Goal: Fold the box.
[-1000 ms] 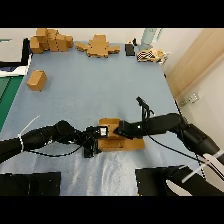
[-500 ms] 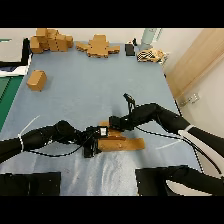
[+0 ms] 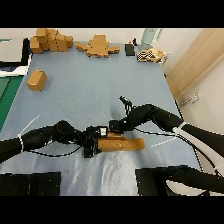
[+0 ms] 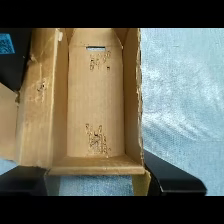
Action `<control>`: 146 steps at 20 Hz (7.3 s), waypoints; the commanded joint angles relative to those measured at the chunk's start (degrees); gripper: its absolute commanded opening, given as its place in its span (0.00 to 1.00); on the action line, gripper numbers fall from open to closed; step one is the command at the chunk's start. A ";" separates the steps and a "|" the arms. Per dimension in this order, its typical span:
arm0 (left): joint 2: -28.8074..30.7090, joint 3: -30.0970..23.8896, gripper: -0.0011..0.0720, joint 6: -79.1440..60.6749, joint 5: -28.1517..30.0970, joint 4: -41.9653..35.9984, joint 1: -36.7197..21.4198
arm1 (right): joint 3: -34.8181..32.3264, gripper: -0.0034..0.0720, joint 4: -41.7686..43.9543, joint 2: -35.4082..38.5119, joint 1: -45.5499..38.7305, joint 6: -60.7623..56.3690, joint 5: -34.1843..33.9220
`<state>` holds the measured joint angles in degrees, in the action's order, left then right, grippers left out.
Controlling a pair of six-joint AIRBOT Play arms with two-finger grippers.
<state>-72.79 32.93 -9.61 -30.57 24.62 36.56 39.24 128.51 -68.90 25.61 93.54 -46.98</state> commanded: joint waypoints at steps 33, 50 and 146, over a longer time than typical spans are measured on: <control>-0.02 0.04 0.66 -0.02 0.00 0.02 0.02 | -13.86 0.83 -23.41 25.66 3.74 43.63 -3.91; -0.02 0.04 0.66 -0.02 0.00 0.00 0.02 | -19.17 0.34 -9.38 27.74 3.82 52.09 5.64; -0.02 0.04 0.66 -0.02 0.02 0.00 0.02 | 11.52 0.33 -39.39 -6.14 23.45 -50.69 -24.00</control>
<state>-72.77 32.93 -9.65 -30.57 24.62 36.56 50.24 91.07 -74.04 47.88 46.54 -70.28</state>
